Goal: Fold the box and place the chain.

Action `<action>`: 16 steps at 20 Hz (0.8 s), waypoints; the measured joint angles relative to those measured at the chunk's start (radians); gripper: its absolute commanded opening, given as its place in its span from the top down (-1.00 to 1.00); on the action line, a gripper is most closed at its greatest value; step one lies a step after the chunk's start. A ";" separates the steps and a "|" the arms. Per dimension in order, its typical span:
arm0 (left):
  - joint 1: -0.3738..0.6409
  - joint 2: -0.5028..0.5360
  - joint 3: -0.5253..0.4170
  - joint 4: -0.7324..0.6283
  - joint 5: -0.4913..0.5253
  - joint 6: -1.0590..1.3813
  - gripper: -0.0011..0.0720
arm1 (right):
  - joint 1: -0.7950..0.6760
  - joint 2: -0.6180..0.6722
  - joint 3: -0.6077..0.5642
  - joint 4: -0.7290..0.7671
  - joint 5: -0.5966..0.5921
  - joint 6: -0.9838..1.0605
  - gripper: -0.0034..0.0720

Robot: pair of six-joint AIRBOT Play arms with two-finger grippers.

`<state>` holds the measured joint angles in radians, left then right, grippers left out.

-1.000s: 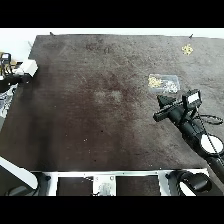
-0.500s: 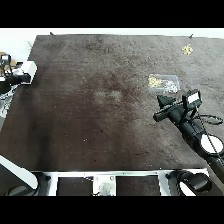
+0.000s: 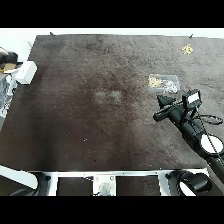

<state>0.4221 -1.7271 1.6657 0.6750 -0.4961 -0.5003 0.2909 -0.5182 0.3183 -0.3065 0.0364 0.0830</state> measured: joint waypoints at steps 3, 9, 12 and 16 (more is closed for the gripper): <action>0.000 0.148 0.003 -0.030 -0.119 -0.014 0.95 | 0.000 0.000 0.000 0.000 0.000 0.000 0.90; -0.006 0.477 -0.160 -0.227 -0.239 0.034 0.96 | 0.000 0.000 0.000 0.000 0.000 0.000 0.90; -0.045 0.676 -0.368 -0.344 -0.151 0.117 0.96 | 0.000 0.000 0.000 0.000 0.000 0.000 0.90; -0.172 0.964 -0.719 -0.421 0.057 0.236 0.96 | 0.000 0.000 0.000 0.000 0.000 0.000 0.90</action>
<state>0.2504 -0.7631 0.9463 0.2543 -0.4389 -0.2642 0.2909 -0.5182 0.3183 -0.3069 0.0364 0.0830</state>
